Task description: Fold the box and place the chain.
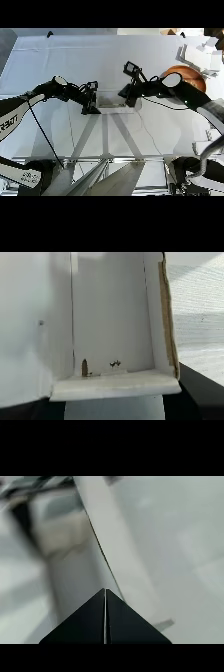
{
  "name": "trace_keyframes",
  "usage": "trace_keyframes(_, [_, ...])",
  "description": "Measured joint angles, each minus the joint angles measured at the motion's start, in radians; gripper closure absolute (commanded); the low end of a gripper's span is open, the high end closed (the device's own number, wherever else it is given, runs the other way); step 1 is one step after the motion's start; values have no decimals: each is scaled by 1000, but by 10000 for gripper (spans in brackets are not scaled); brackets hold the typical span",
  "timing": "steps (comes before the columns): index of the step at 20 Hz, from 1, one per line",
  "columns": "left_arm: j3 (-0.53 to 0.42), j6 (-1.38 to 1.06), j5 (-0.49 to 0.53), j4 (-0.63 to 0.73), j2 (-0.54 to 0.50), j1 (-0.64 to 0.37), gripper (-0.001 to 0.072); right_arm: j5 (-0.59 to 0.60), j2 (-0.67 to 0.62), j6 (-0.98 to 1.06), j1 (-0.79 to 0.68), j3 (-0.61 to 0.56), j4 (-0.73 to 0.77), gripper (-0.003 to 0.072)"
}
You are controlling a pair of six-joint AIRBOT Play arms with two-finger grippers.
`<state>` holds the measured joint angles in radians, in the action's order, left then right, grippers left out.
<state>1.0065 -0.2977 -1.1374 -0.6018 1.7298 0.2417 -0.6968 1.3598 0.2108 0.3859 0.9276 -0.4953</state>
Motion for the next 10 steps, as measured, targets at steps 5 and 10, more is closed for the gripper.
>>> trace_keyframes(5, [0,-14,2,0,0,0,535,167,82,2,2,0,75,683])
trace_keyframes(10, [1,-32,6,0,0,0,535,214,148,2,2,0,53,682])
